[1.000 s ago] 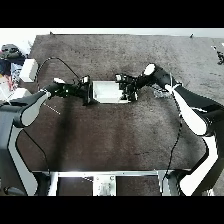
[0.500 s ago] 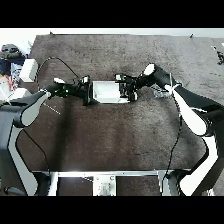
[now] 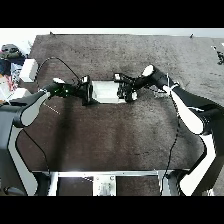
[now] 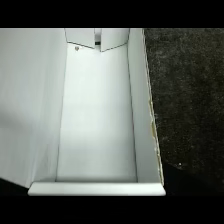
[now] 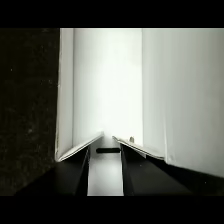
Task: Fold the box and place the chain.
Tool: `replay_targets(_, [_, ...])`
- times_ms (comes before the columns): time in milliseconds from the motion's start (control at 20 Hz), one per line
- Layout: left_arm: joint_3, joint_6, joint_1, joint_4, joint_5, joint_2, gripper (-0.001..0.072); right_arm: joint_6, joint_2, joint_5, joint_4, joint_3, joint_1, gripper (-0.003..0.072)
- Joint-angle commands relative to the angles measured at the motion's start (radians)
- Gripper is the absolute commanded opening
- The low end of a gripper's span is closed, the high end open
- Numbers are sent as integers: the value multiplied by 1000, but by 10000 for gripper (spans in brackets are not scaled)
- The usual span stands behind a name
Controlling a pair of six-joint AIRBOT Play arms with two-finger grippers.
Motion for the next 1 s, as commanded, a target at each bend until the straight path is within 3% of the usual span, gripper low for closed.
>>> replay_targets(0, [0, 0, -1, 0, 0, 0, 286, 0, -8, -15, 52, -1, 1, 233])
replay_targets(300, [0, 0, -1, 0, 0, 0, 285, 0, -22, -13, 71, -1, 1, 237])
replay_targets(350, [0, 0, -1, 0, 0, 0, 285, 0, -23, -13, 72, -2, 1, 381])
replay_targets(400, [0, 0, -1, 0, 0, 0, 286, 0, -23, -13, 79, -2, 1, 428])
replay_targets(550, [0, 0, -1, 0, 0, 0, 285, 0, -23, -13, 89, -2, 1, 431])
replay_targets(600, [0, 0, -1, 0, 0, 0, 285, 0, -23, -13, 89, -2, 1, 465])
replay_targets(650, [0, 0, -1, 0, 0, 0, 285, -1, -23, -14, 89, -2, 1, 720])
replay_targets(850, [0, 0, -1, 0, 0, 0, 285, 1, -23, -13, 76, -2, -2, 707])
replay_targets(950, [0, 0, -1, 0, 0, 0, 285, 13, -21, 3, 46, -2, -5, 379])
